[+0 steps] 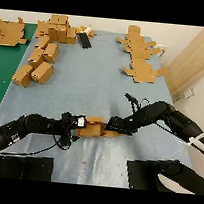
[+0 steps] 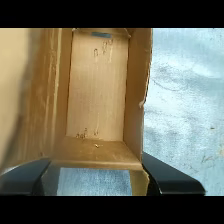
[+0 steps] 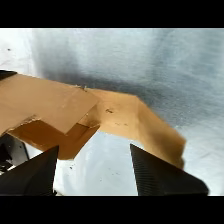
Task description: Fold the box.
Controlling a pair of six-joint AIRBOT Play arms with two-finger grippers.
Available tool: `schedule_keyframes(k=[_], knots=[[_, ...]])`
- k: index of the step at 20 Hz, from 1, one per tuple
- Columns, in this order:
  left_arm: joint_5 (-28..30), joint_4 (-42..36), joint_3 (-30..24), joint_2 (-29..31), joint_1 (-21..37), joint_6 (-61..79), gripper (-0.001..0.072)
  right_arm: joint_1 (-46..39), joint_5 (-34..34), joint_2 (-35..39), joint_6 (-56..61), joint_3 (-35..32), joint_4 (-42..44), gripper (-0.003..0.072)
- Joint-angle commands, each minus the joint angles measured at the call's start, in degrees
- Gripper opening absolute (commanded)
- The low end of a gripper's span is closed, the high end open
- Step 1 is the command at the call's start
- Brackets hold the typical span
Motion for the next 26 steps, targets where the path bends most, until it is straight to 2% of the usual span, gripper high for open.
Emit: schedule_keyframes(k=[1,2,3,4,5,8,12,23,26], knots=[[0.28,1.36,-0.02,0.07,0.02,-2.99,0.0424,-0.04,-0.9,1.07,0.5,2.1,1.46,0.072],[0.17,1.2,-0.02,-0.26,0.02,-3.63,0.0425,-0.11,-1.09,1.68,0.52,2.97,1.36,0.0716],[-0.59,1.03,-0.02,-0.79,0.02,-3.63,0.0425,-0.11,-1.18,2.19,0.55,3.67,1.27,0.0556],[-1.68,0.9,0.0,-1.27,0.02,-3.65,0.0425,-0.11,-1.36,2.38,0.52,4.04,0.94,0.0198],[-2.82,0.24,0.0,-1.77,0.02,-3.69,0.0425,-0.11,-1.44,2.36,0.63,4.09,0.55,0.0006],[-4.46,-3.26,0.02,-2.8,0.02,-3.72,0.0425,-0.11,-1.55,2.14,0.68,4.07,0.11,0.0004],[-5.09,-3.52,0.0,-3.08,0.02,-3.3,0.0425,-0.11,-1.49,2.14,0.66,4.07,-0.31,0.0004],[-5.42,1.4,0.04,-5.18,0.0,-3.15,0.0425,-0.09,0.2,2.14,0.66,4.07,-0.26,0.0005],[-4.15,1.4,0.04,-5.16,0.0,-3.1,0.0425,0.24,-1.46,2.16,-1.36,4.02,2.78,0.0003]])
